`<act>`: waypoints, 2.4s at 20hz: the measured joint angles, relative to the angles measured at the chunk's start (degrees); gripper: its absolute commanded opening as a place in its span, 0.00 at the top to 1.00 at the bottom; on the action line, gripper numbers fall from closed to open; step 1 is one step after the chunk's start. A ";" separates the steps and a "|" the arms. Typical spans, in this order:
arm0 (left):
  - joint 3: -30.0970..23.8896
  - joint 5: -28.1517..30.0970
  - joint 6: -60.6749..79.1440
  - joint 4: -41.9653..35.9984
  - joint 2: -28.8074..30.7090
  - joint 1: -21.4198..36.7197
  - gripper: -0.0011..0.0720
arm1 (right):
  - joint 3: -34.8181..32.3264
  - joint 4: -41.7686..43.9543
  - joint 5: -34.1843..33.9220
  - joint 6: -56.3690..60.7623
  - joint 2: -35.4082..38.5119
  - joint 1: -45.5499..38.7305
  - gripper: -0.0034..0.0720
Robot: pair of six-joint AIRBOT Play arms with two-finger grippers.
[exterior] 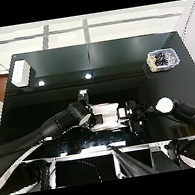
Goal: Fold the box and place the chain.
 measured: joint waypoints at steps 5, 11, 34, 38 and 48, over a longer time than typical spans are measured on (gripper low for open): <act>0.00 -0.28 0.00 0.00 -0.02 0.00 0.94 | 0.00 4.09 -0.48 0.22 -0.07 0.00 0.56; -0.02 -0.72 -0.13 0.00 -0.02 0.00 0.94 | 0.00 7.72 -2.23 0.24 -0.57 1.86 0.56; -0.02 -0.96 -0.04 -0.17 -0.04 0.00 0.94 | -0.02 8.79 -6.29 0.87 -1.49 4.74 0.89; -0.02 -0.96 -0.15 -0.17 -0.04 0.00 0.94 | -0.04 8.74 -6.01 3.34 -1.27 3.30 0.89; -0.02 -1.01 0.04 -0.17 -0.04 0.00 0.94 | -0.07 5.03 6.16 26.45 11.74 -14.95 0.89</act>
